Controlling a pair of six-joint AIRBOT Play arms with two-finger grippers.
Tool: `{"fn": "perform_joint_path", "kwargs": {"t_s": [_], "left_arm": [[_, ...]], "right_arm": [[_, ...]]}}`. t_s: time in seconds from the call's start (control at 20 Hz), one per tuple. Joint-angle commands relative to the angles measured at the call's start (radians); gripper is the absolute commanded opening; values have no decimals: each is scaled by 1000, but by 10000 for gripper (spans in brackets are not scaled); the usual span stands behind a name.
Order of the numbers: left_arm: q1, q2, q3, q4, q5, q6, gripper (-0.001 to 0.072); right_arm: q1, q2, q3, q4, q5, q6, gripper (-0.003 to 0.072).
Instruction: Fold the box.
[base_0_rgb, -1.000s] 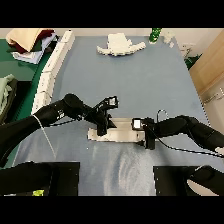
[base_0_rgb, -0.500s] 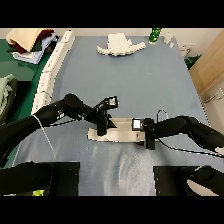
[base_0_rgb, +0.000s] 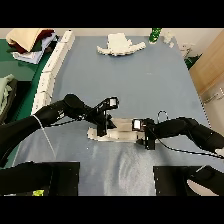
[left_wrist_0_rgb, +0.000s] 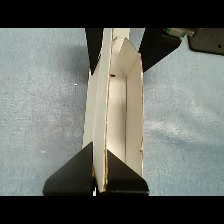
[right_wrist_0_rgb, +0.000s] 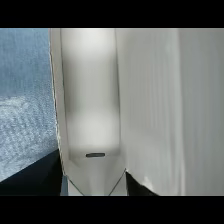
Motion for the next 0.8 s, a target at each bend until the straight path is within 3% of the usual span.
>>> {"fn": "perform_joint_path", "kwargs": {"t_s": [0.0,0.05,0.2,0.45,0.55,0.75], "left_arm": [[0,0,1,0,1,0,12],[0,0,1,0,1,0,12],[0,0,1,0,1,0,12],[0,0,1,0,1,0,12],[0,0,1,0,1,0,12],[0,0,1,0,1,0,12]], "right_arm": [[0,2,-12,3,16,1,600],[0,4,-11,3,16,1,664],[-1,24,-11,3,16,5,663],[-1,35,-12,3,17,27,646],[-1,24,-13,3,19,27,568],[-1,13,-24,3,27,26,573]]}}
